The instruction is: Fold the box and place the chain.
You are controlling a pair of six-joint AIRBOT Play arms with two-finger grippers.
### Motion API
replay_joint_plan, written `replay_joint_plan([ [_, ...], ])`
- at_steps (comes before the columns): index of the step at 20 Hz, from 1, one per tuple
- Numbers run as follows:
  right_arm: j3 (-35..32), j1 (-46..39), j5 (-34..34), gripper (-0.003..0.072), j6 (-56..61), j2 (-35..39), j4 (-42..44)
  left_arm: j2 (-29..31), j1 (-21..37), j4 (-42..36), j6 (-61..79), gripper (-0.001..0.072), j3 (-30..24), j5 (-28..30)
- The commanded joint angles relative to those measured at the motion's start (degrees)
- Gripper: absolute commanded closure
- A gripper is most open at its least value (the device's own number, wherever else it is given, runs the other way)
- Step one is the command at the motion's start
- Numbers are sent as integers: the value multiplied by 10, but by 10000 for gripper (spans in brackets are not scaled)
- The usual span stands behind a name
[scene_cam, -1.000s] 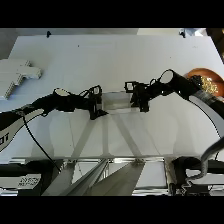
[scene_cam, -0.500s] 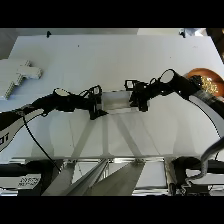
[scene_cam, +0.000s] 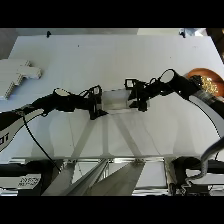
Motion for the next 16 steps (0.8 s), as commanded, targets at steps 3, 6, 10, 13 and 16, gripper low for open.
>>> replay_joint_plan([
  [3, 0, 0, 15, 674, 8, 2, -29, 0, 0, 0, 0, 336, 0, 0],
  [6, 0, -1, 17, 675, 121, 22, -103, 0, 0, 0, 0, 336, 0, 0],
  [10, 0, -30, 17, 675, 313, 66, -130, 0, 0, 0, 0, 336, 0, 0],
  [13, 0, -66, 17, 675, 393, 86, -132, 0, 0, 0, 0, 336, 0, 0],
  [16, 0, -108, 19, 675, 457, 92, -131, 0, 0, 0, 0, 336, 0, 0],
])
